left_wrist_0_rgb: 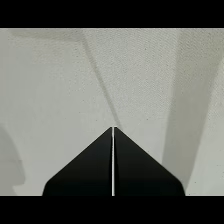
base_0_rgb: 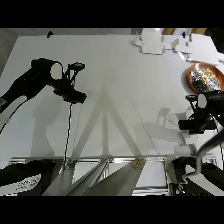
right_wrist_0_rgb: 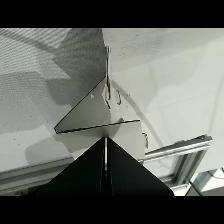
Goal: Fold the box and place the chain.
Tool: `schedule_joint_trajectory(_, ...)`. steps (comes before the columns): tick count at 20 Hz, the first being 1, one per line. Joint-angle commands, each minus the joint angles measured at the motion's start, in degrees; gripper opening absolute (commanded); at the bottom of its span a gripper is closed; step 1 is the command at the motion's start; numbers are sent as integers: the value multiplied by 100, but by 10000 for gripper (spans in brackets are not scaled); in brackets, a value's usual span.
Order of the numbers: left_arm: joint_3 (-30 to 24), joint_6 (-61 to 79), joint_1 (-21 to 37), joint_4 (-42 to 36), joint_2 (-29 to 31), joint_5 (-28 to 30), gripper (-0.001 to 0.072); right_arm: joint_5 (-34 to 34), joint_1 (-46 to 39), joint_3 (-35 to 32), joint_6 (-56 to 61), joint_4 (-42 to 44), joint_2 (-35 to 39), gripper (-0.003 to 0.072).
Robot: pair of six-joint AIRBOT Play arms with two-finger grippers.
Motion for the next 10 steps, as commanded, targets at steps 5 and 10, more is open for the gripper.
schedule_joint_trajectory(5,-2,0,-4,2,4,2,9,-1126,-2,0,22,824,-4,21)
schedule_joint_trajectory(10,-2,0,-4,2,4,2,9,-1652,-2,146,-422,1908,-9,24)
